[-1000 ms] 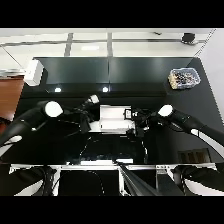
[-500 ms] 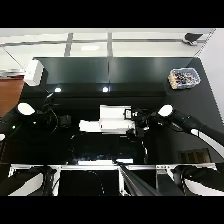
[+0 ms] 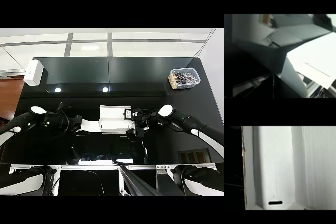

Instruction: Fold the box and place the chain.

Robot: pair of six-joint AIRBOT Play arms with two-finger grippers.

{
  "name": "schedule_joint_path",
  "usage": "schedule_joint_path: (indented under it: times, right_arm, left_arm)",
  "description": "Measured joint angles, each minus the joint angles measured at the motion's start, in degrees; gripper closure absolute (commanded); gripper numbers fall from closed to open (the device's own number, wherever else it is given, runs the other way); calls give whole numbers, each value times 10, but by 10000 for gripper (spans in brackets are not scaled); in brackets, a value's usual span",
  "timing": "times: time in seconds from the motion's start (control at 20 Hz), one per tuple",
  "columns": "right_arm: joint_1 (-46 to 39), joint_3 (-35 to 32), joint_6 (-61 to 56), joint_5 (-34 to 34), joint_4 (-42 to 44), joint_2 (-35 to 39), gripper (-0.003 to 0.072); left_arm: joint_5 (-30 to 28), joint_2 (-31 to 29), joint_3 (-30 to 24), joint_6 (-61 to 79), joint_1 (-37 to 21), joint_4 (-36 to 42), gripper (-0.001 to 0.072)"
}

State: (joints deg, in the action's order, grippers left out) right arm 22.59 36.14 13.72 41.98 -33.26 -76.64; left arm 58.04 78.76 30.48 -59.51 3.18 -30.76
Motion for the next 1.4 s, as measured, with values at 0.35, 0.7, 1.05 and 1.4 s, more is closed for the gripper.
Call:
schedule_joint_path:
  times: [0.35,0.7,1.05,1.4]
  right_arm:
    - [0,0,0,0,0,0,229]
    - [0,0,0,0,0,0,229]
    - [0,0,0,0,0,0,229]
    - [0,0,0,0,0,0,229]
  left_arm:
    - [58,20,61,47,3,15,2]
    - [92,22,106,53,38,45,13]
    - [96,22,123,36,91,45,90]
    - [84,22,179,-68,143,-53,90]
